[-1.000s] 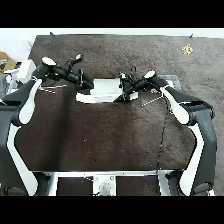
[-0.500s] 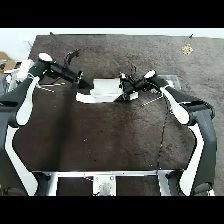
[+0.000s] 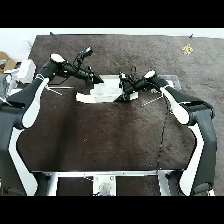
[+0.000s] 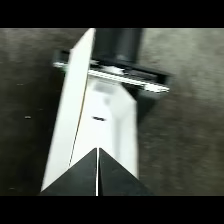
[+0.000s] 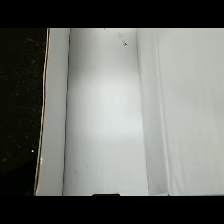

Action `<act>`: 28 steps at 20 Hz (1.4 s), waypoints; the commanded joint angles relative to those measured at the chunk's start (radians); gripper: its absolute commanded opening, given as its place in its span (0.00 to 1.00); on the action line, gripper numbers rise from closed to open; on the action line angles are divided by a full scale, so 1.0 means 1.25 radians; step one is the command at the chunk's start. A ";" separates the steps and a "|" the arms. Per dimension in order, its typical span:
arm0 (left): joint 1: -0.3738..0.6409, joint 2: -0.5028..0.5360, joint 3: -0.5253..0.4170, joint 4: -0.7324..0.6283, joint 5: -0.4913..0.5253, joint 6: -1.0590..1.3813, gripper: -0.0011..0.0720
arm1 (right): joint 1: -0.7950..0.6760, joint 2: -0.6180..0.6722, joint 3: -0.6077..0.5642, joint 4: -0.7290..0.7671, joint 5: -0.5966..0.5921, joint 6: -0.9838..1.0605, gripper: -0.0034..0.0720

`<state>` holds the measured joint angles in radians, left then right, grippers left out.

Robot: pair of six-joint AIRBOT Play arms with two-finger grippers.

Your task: Fold the box and place the chain.

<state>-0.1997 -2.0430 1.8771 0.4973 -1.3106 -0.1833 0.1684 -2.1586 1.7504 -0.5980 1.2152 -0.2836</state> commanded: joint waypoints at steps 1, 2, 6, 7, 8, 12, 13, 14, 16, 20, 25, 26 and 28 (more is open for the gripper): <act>-0.003 0.000 -0.001 0.037 0.099 0.000 0.03 | 0.000 -0.001 0.000 0.000 0.000 0.000 0.64; -0.003 0.000 -0.005 0.037 0.121 0.000 0.03 | 0.000 -0.001 0.000 0.000 0.001 0.000 0.64; -0.003 -0.016 -0.009 0.062 0.168 -0.001 0.03 | 0.000 -0.001 0.000 0.000 0.000 0.000 0.64; -0.003 -0.024 -0.009 0.068 0.167 -0.006 0.03 | 0.000 -0.001 0.000 0.000 0.001 0.000 0.64; -0.003 -0.031 -0.009 0.076 0.167 -0.022 0.03 | 0.000 -0.001 0.000 0.000 0.001 0.000 0.64; -0.003 -0.058 -0.009 0.085 0.156 -0.043 0.03 | 0.000 -0.001 0.000 0.000 0.000 0.000 0.64; -0.003 -0.063 -0.009 0.085 0.150 -0.045 0.03 | 0.000 -0.001 0.000 0.000 0.000 0.000 0.64; -0.003 -0.068 -0.009 0.085 0.143 -0.045 0.03 | 0.000 -0.001 0.000 0.000 0.001 0.000 0.64; -0.003 -0.078 -0.009 0.086 0.125 -0.045 0.03 | 0.000 -0.001 0.000 0.000 0.000 0.000 0.64; -0.003 -0.076 -0.009 0.086 0.111 -0.042 0.03 | 0.000 -0.001 0.000 0.000 0.001 0.000 0.64; 0.002 -0.072 0.051 0.088 0.088 -0.042 0.03 | 0.000 -0.001 0.000 0.000 0.000 0.000 0.64; 0.005 -0.072 0.074 0.088 0.065 -0.043 0.03 | 0.000 -0.001 0.000 0.000 0.000 0.000 0.64; 0.023 -0.071 0.130 0.089 0.004 -0.059 0.03 | 0.000 -0.001 0.000 0.000 0.001 0.000 0.64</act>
